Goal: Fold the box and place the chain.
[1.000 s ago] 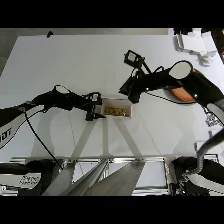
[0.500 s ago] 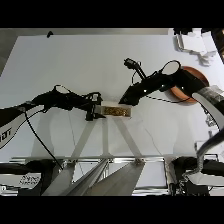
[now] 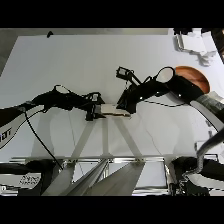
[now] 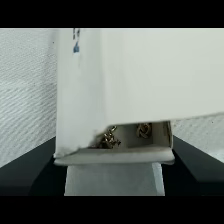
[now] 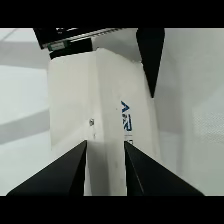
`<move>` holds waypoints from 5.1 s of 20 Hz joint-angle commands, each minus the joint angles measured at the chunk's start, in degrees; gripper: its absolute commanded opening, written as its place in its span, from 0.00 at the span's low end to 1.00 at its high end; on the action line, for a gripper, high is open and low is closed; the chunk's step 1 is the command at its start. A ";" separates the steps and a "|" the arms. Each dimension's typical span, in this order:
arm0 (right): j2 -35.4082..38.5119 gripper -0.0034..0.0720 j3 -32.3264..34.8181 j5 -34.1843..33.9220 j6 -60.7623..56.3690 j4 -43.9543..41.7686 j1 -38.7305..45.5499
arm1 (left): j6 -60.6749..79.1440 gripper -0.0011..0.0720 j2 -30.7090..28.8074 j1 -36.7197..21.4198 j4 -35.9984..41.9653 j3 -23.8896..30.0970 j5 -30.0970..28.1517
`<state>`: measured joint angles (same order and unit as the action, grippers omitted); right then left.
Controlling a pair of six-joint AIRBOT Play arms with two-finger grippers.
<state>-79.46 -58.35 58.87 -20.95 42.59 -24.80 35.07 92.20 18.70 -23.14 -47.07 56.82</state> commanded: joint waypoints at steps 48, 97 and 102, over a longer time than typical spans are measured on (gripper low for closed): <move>11.78 0.65 19.26 -35.67 7.50 11.85 -14.75 | 0.04 0.31 -0.04 -0.04 0.00 -0.02 0.00; 0.09 0.06 17.16 -16.24 -15.13 -15.93 -6.91 | 0.04 0.31 -0.04 -0.04 0.00 -0.02 0.00; 6.38 0.06 17.14 -17.46 -15.13 -15.85 -2.78 | 0.04 0.31 -0.04 -0.04 -0.02 -0.02 0.00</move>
<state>-75.99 -41.06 42.81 -36.03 27.59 -29.58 34.98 92.20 18.70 -23.05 -47.07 56.77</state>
